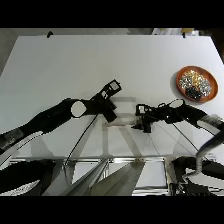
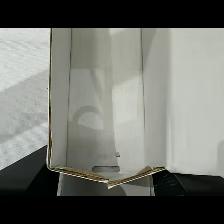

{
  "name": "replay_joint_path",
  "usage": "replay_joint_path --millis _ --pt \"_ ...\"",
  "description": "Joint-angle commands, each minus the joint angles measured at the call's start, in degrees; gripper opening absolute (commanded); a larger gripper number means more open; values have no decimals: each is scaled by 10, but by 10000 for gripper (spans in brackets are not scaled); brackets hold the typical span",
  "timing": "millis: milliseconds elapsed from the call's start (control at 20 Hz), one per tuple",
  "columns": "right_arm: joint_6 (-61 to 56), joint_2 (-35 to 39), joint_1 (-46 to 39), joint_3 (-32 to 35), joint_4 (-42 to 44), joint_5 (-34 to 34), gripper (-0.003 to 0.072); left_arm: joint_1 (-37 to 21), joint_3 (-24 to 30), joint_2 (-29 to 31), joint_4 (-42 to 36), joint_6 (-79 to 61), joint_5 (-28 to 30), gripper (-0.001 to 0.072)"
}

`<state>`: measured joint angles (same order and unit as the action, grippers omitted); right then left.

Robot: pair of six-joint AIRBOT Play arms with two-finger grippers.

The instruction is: Fold the box and place the chain.

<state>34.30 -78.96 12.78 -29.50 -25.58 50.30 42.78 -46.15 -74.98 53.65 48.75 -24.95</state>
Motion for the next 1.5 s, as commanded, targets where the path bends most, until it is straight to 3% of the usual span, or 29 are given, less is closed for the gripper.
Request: replay_joint_path --millis 0,300,550,650,750,850,900,1150,1400,1450 --pt "1 0 0 0 0 0 399 -4 0 -30 -2 32 55 4" --pt "1 0 0 0 0 0 399 -7 0 -48 -2 31 35 4" --pt "1 0 0 0 0 0 399 -28 0 18 29 31 3 4" --pt "1 0 0 0 0 0 399 -42 0 59 71 31 -66 5" --pt "1 0 0 0 0 0 399 -55 0 89 121 31 -174 5" --pt "1 0 0 0 0 0 399 -66 1 90 142 31 -267 4" --pt "1 0 0 0 0 0 399 -71 10 87 144 26 -284 6" --pt "1 0 0 0 0 0 399 -72 63 49 119 -78 -264 6" --pt "1 0 0 0 0 0 399 -72 66 16 117 -125 -229 16" --pt "1 0 0 0 0 0 399 -72 66 17 117 -134 -219 57"
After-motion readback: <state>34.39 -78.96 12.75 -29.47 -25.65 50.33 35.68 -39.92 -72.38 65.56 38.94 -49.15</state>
